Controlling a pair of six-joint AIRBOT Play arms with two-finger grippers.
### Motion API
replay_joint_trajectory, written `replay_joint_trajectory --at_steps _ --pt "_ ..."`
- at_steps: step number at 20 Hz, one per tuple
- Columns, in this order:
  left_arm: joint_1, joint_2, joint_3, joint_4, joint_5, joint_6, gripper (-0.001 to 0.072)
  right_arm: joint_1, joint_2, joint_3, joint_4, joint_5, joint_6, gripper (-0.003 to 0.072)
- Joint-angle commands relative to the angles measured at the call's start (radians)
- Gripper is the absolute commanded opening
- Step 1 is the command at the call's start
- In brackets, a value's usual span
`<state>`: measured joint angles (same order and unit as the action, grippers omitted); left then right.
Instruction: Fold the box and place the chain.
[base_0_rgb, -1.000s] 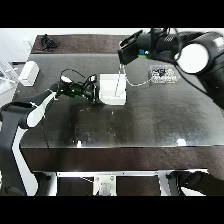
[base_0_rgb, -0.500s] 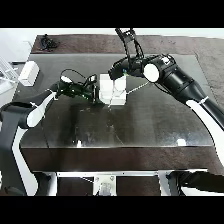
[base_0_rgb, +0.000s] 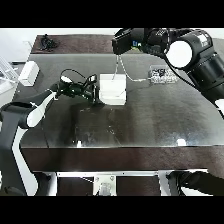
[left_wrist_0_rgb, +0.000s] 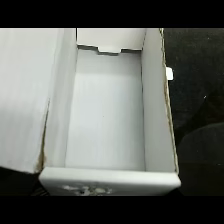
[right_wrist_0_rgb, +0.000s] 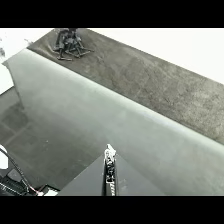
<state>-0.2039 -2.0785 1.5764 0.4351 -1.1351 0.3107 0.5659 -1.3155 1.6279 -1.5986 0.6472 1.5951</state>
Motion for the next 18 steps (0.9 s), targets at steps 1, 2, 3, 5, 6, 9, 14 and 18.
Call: replay_joint_trajectory --at_steps 1,2,3,5,6,9,14,18 --pt "0.0 -0.001 0.0 0.0 0.001 0.0 0.0371 0.005 0.011 -0.007 0.0 0.0 -0.01 0.0009" --pt "0.0 -0.001 0.0 0.0 0.001 0.0 0.0371 0.005 0.01 -0.019 0.001 0.0 -0.01 0.0009" --pt "0.0 -0.001 0.0 0.0 0.001 0.0 0.0371 0.006 0.008 -0.029 0.001 0.0 -0.009 0.001" --pt "0.0 -0.001 0.0 0.0 0.001 0.0 0.0371 0.006 0.008 -0.054 0.001 0.0 -0.006 0.001" --pt "0.0 -0.001 0.0 0.0 0.001 0.0 0.0371 0.006 0.008 -0.068 0.001 0.0 -0.006 0.0009" --pt "0.0 -0.001 0.0 0.0 0.001 0.0 0.0371 0.006 0.007 -0.122 0.001 -0.003 0.002 0.0009" --pt "0.0 -0.001 0.0 0.0 0.001 0.0 0.0371 0.004 0.007 -0.229 0.001 -0.042 0.029 0.0009" --pt "0.0 -0.001 0.0 0.0 0.001 0.0 0.0371 0.004 0.007 -0.232 0.001 -0.141 0.028 0.0009"
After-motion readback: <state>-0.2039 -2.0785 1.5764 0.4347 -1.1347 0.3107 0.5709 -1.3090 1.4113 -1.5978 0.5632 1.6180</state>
